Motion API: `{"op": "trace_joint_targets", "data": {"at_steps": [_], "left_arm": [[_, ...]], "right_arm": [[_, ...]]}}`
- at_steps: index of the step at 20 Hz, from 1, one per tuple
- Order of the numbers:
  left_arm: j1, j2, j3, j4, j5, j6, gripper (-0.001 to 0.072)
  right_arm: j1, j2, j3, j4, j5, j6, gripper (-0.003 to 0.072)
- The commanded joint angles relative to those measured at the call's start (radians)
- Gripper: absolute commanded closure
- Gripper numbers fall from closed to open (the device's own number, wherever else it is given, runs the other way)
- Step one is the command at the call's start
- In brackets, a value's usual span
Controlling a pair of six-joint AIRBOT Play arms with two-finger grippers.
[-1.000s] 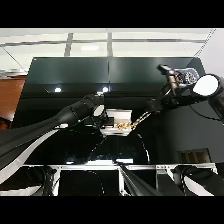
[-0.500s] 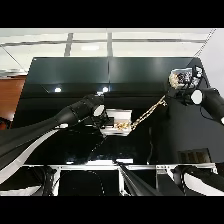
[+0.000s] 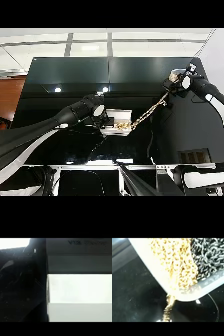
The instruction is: Fold the box and place the chain.
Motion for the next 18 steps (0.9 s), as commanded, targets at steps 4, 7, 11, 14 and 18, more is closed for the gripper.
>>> {"op": "trace_joint_targets", "data": {"at_steps": [4,7,11,14,18], "left_arm": [[0.001,0.0,0.0,0.0,0.002,0.0,0.0679],[0.001,0.0,0.0,0.0,0.001,0.0,0.068],[0.001,0.0,0.0,0.0,0.001,0.0,0.0679],[0.001,0.0,0.0,0.0,0.002,0.0,0.0679],[0.001,0.0,0.0,0.0,-0.002,0.0,0.068]], "right_arm": [[-0.005,0.037,0.051,0.012,0.218,-0.246,0.0664],[0.018,0.197,0.051,0.036,0.338,-0.454,0.0665],[0.067,0.489,0.051,0.208,0.559,-0.647,0.0664],[0.097,0.675,0.051,0.397,0.665,-0.723,0.0664],[0.142,0.755,0.051,0.57,0.696,-0.724,0.0664]]}}
